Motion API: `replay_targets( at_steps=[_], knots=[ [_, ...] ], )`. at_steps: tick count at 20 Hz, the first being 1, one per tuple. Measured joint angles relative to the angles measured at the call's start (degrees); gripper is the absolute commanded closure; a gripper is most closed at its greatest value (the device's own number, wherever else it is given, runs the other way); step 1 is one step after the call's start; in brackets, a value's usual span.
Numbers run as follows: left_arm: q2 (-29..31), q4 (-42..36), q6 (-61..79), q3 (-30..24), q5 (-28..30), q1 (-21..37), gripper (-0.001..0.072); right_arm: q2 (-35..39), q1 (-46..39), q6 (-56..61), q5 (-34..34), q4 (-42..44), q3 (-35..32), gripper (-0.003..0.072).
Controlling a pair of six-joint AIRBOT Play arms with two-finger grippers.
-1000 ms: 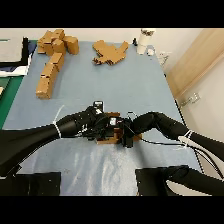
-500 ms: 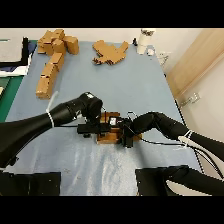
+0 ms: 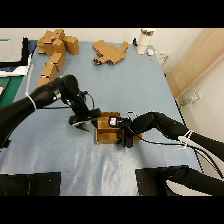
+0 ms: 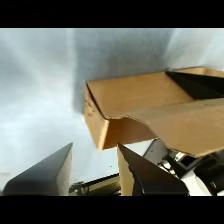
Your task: Fold the box.
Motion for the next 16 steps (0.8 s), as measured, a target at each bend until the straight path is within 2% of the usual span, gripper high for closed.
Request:
replay_targets(
  at_steps=[1, 2, 6, 9, 13, 16],
  knots=[
    [0.0, -0.7, 3.3, 0.0, -0.6, 2.3, 0.0639, 0.0, 0.0, 0.0, 0.0, 0.0, 0.0, 0.0092],
    [-0.1, -1.2, 7.3, 0.0, -0.9, 4.8, 0.0695, 0.0, 0.0, 0.0, 0.0, 0.0, 0.0, 0.0092],
    [-0.7, -2.7, 29.6, -0.2, -1.5, 14.1, 0.0696, 0.0, 0.0, 0.0, 0.0, 0.0, 0.0, 0.0091],
    [-0.7, -6.0, 47.8, -1.2, -1.7, 18.2, 0.0698, 0.0, 0.0, 0.0, 0.0, 0.0, 0.0, 0.0091],
    [-0.2, -11.1, 66.9, -4.7, -0.9, 19.4, 0.0699, 0.0, 0.0, 0.0, 0.0, 0.0, 0.0, 0.0091],
    [0.3, -13.9, 77.4, -8.2, 3.0, 18.4, 0.0698, 0.0, 0.0, 0.0, 0.0, 0.0, 0.0, 0.0091]
  ],
)
